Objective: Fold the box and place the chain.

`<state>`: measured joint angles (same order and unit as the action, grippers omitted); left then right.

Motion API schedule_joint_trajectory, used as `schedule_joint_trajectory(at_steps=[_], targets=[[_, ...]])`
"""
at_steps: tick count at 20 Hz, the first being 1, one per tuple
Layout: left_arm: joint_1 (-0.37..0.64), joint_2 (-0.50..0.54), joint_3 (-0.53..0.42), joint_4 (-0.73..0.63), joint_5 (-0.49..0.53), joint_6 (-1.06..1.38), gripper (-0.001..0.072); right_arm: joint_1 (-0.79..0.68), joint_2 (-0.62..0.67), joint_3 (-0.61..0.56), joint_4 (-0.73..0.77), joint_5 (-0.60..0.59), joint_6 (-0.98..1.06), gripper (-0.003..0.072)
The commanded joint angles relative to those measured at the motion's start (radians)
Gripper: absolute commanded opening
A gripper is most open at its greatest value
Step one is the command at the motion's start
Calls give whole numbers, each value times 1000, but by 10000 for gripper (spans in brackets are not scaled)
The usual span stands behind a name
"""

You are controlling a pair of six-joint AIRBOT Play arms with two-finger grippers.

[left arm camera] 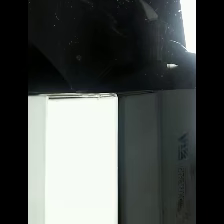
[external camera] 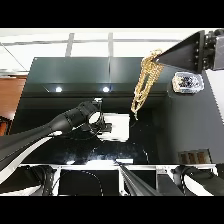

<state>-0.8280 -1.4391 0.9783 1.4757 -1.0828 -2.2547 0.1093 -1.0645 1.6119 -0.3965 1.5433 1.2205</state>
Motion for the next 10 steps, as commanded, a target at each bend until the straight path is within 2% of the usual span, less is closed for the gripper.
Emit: schedule_joint_trajectory(at_steps=[1,5,10], targets=[[1,0,0,0,0,0,28,33,0,0,13,-5,24,3],[1,0,0,0,0,0,28,36,0,0,154,-30,21,3],[1,0,0,0,0,0,28,36,0,0,199,-84,21,3]])
